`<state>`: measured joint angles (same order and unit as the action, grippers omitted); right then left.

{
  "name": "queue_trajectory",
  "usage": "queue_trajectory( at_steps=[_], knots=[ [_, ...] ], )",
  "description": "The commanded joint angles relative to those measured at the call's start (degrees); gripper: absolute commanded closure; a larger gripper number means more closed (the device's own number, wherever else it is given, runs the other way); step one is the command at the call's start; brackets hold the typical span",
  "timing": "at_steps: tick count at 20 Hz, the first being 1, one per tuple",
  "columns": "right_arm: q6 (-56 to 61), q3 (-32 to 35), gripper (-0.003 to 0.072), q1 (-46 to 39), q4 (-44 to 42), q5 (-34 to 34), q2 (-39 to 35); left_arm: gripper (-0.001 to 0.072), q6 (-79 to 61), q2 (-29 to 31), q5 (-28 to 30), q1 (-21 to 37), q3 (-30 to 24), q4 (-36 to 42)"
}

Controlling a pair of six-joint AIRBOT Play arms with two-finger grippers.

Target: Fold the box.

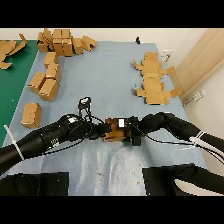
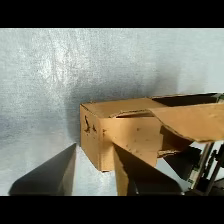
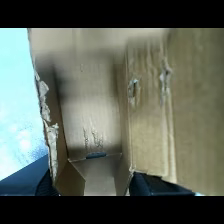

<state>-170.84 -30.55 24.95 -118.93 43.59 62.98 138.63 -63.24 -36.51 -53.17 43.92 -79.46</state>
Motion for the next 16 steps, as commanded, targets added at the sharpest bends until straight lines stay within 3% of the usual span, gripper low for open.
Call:
queue_trajectory(
  at_steps=[1,16],
  knots=[
    [0.0,0.0,0.0188,0.0,0.0,0.0,0.0,0.0319,0.0,0.0,0.1,0.0,0.1,1.3],
    [0.0,0.0,0.0187,0.0,0.0,0.0,0.0,0.0311,0.2,-1.8,1.2,-0.1,0.1,2.4]
  ],
)
